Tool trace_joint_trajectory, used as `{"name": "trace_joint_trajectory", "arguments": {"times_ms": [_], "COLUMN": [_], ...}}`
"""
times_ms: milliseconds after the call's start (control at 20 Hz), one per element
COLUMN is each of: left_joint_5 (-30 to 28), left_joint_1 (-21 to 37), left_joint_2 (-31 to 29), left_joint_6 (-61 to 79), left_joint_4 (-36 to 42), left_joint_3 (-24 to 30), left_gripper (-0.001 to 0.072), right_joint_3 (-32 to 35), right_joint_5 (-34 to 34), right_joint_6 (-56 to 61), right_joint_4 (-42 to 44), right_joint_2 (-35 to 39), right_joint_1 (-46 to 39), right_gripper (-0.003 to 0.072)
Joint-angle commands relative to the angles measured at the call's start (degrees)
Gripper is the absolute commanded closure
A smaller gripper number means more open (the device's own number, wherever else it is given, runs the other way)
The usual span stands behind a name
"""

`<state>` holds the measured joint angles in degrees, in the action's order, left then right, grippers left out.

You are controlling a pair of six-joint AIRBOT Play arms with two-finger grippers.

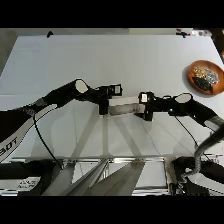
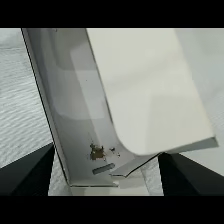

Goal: Fold the box and place the chain.

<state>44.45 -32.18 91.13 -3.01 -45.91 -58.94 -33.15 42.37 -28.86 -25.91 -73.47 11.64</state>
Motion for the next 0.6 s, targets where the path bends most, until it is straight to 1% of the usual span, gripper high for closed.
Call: {"name": "trace_joint_trajectory", "arguments": {"times_ms": [0, 100, 150, 250, 350, 550], "left_joint_5": [0.0, 0.0, 0.0, 0.0, 0.0, 0.0], "left_joint_1": [0.0, 0.0, 0.0, 0.0, 0.0, 0.0], "left_joint_2": [0.0, 0.0, 0.0, 0.0, 0.0, 0.0], "left_joint_6": [0.0, 0.0, 0.0, 0.0, 0.0, 0.0], "left_joint_4": [0.0, 0.0, 0.0, 0.0, 0.0, 0.0], "left_joint_3": [0.0, 0.0, 0.0, 0.0, 0.0, 0.0], "left_gripper": [0.0696, 0.0696, 0.0696, 0.0696, 0.0696, 0.0696], "right_joint_3": [-0.5, -0.5, -0.5, -0.5, -0.5, -0.4], "right_joint_5": [2.3, 2.5, 3.8, 6.9, 9.2, 9.6], "right_joint_6": [0.6, 2.2, 2.9, 3.8, 6.5, 9.5], "right_joint_4": [-1.4, -2.1, -2.2, -2.3, -2.6, -4.1], "right_joint_2": [-1.3, -1.8, -2.0, -2.3, -2.3, -2.4], "right_joint_1": [0.0, 0.0, 0.0, 0.0, 0.0, 0.0], "right_gripper": [0.0003, 0.0003, 0.0005, 0.0042, 0.0042, 0.0042]}}
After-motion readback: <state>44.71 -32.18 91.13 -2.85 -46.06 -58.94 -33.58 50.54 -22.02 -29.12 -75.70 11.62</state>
